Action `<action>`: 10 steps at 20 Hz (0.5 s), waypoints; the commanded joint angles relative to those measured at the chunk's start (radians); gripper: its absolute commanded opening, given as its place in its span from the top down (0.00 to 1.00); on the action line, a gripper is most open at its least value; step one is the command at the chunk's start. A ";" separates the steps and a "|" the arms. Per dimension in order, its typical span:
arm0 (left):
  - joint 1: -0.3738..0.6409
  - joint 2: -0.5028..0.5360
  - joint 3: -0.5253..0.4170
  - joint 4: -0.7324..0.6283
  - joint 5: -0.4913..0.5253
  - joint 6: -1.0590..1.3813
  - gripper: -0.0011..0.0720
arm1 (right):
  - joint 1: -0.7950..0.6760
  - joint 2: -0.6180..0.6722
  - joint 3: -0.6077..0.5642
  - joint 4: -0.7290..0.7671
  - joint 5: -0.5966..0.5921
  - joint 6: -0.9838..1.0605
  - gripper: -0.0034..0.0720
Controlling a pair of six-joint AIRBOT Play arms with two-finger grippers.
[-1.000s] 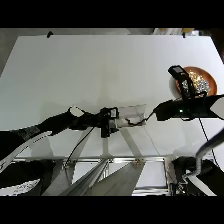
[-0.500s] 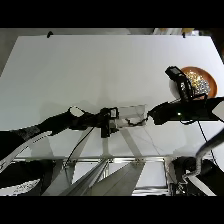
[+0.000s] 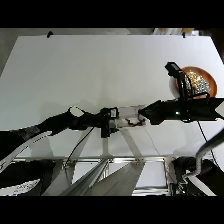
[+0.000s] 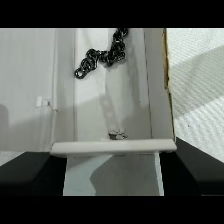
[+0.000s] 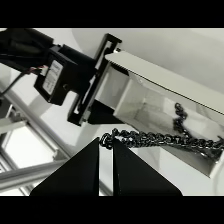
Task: Fold the box and place the chain.
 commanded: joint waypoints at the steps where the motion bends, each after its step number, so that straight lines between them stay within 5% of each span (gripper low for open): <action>1: 0.000 0.000 0.000 0.000 0.000 0.000 0.48 | 0.001 0.000 0.001 0.049 -0.016 -0.022 0.94; 10: 0.000 0.000 0.000 0.000 0.000 0.000 0.48 | 0.001 -0.025 0.001 0.064 -0.041 -0.053 0.94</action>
